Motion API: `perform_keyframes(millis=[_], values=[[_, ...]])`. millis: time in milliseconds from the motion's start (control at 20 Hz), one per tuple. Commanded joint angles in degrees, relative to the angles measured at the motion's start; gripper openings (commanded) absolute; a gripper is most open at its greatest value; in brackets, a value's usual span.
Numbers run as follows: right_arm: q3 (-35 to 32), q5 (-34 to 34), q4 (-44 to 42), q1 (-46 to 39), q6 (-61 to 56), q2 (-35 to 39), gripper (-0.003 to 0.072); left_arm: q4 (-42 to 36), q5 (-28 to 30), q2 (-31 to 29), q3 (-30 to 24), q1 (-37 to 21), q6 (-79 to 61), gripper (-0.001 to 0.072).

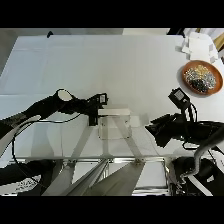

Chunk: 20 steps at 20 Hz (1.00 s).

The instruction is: Fold the box and place the chain.

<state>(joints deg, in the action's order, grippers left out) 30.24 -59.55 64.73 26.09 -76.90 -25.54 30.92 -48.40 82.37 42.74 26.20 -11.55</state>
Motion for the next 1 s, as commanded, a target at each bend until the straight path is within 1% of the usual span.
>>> perform_keyframes(millis=[0,50,100,150,200,300,400,550,650,700,850,900,950], values=[[-0.04,-3.39,-0.04,0.04,3.74,0.04,0.0249,-0.44,-0.37,-0.02,0.07,-0.02,0.02,0.0010],[-0.07,-3.96,-0.09,0.04,3.98,0.04,0.0136,-0.44,-0.44,-0.02,0.07,-0.02,0.02,0.0010],[-0.17,-3.67,-0.42,0.04,4.13,0.00,0.0069,-0.44,-0.46,-0.02,0.07,-0.02,0.02,0.0010],[-0.31,-3.06,-0.98,0.04,5.53,-0.15,0.0025,-0.44,-0.46,0.00,0.07,-0.02,0.02,0.0010],[-0.70,-1.88,-2.49,0.04,7.43,-0.52,0.0014,-0.44,-0.46,-0.02,0.07,-0.02,0.02,0.0010],[-1.64,-0.79,-6.12,0.04,11.54,-2.29,0.0014,-0.44,-0.46,0.00,0.07,-0.02,0.02,0.0010],[-2.58,-1.27,-8.20,0.37,15.50,-5.68,0.0014,-0.44,-0.46,-0.02,0.07,-0.02,0.02,0.0010],[-2.64,-0.20,-7.98,5.57,26.21,-12.33,0.0014,-0.44,-0.48,-0.02,0.07,-0.02,0.02,0.0010],[-2.64,1.68,-6.84,10.36,30.69,-15.74,0.0014,-0.44,-0.46,-0.02,0.07,-0.02,0.02,0.0010],[-2.64,2.23,-5.55,12.41,30.93,-16.63,0.0014,-0.44,-0.46,-0.02,0.07,-0.02,0.02,0.0010],[-2.67,2.16,-1.99,13.29,30.88,-16.85,0.0017,-0.44,-0.48,-0.02,0.07,-0.02,0.02,0.0010],[-2.64,2.64,-0.20,13.86,30.91,-16.83,0.0051,-0.44,-0.63,-0.02,0.07,-0.02,0.02,0.0010],[-2.67,4.13,1.97,14.91,30.88,-16.81,0.0156,-0.44,-0.68,-0.02,0.07,-0.02,0.02,0.0010]])
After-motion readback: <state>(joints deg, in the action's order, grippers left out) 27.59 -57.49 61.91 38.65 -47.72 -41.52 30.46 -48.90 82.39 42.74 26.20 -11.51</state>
